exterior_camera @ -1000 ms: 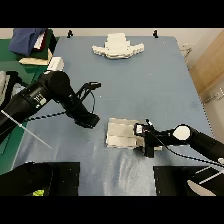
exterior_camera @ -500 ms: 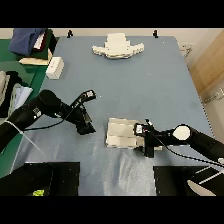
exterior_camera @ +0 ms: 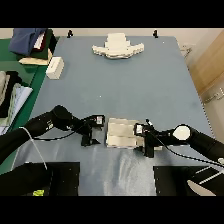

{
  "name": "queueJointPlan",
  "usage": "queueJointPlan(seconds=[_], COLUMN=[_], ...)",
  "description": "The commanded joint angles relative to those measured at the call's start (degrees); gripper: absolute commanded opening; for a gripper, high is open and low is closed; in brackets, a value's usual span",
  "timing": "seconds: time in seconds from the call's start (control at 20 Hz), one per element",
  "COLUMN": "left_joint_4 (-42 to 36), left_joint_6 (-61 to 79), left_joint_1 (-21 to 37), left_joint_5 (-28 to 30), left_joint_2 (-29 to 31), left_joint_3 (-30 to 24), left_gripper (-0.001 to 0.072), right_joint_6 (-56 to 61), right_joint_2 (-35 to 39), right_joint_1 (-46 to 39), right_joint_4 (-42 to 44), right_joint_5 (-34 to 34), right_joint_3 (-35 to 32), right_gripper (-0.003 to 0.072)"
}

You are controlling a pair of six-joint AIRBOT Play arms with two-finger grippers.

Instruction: Fold the box.

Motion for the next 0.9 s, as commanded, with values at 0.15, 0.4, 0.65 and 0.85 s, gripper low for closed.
queueJointPlan(seconds=[0.15, 0.4, 0.65, 0.85], left_joint_4=[-11.0, -11.6, -10.2, -9.9], left_joint_6=[6.3, 6.2, 5.4, 5.4], left_joint_1=[-6.0, -6.5, -6.5, -6.4], left_joint_5=[6.5, 6.2, 6.3, 4.7], left_joint_2=[-1.6, -1.6, -1.6, 0.0], left_joint_3=[-0.7, -1.0, -2.6, -2.8], left_gripper=[0.0697, 0.0697, 0.0697, 0.0697], right_joint_6=[0.0, 0.0, 0.0, 0.0], right_joint_2=[0.0, 0.0, 0.0, 0.0], right_joint_1=[0.0, 0.0, 0.0, 0.0], right_joint_4=[0.0, 0.0, 0.0, 0.0], right_joint_5=[0.0, 0.0, 0.0, 0.0], right_joint_3=[0.0, 0.0, 0.0, 0.0], right_gripper=[0.052, 0.052, 0.052, 0.052])
